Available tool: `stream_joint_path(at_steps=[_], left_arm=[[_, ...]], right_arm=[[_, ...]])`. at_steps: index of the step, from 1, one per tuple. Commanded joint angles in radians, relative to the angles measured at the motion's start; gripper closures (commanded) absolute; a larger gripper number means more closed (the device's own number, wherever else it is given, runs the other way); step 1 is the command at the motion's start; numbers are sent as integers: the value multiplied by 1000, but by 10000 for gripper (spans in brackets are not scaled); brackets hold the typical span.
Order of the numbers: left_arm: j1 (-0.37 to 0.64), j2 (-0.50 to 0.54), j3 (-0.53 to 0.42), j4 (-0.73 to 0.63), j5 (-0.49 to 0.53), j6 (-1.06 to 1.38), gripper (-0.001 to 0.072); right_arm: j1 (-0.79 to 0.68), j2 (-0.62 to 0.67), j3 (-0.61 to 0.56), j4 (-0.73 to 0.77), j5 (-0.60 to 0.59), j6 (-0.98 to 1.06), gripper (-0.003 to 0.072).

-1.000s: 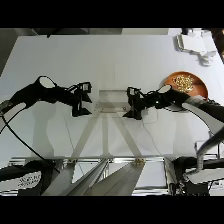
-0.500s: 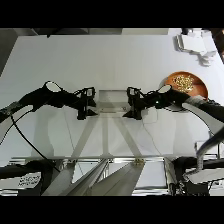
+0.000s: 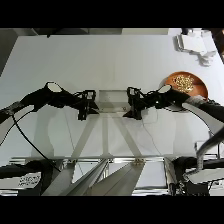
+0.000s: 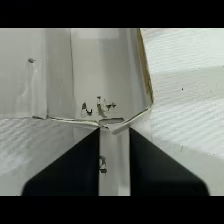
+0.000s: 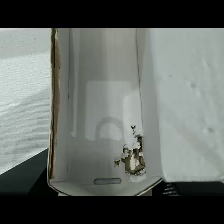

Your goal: Fold the box and place the chain.

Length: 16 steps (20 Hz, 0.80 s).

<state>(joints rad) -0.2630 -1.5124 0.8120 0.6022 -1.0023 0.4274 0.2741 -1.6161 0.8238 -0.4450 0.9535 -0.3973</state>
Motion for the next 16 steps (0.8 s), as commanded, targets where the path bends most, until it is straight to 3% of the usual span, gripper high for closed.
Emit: stream_joint_path(at_steps=[1,10,14,16], left_arm=[[-1,-1,0,-12,18,21,573],[-14,-5,0,-99,19,22,571],[-43,-34,0,-127,19,21,532],[-50,-45,0,-127,29,3,359]], right_arm=[[1,0,1,0,0,0,215],[1,0,1,0,0,0,215],[1,0,1,0,0,0,215],[1,0,1,0,0,0,215]])
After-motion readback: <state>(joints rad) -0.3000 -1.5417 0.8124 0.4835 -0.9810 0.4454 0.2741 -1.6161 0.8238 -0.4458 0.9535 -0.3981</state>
